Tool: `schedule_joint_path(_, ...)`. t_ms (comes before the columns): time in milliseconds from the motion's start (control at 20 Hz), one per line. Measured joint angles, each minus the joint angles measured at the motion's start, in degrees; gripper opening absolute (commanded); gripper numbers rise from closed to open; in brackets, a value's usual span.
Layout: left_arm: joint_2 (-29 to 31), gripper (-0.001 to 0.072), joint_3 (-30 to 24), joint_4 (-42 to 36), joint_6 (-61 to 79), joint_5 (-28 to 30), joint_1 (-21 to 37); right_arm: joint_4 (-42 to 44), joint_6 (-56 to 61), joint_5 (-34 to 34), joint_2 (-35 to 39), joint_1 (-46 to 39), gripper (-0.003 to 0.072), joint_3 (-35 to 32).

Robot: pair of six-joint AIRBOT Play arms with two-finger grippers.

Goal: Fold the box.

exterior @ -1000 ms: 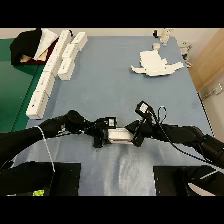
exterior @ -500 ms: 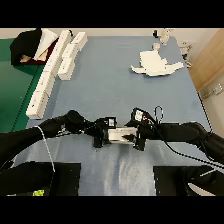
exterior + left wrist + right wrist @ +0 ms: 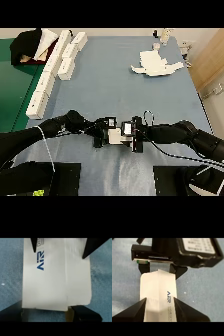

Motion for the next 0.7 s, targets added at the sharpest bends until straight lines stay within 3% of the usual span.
schedule_joint_path(700, 0.00, 0.0487, 0.00, 0.00, -0.02, 0.02, 0.00, -3.82, -0.76, 1.20, 0.79, 0.50, 0.0499, 0.85)
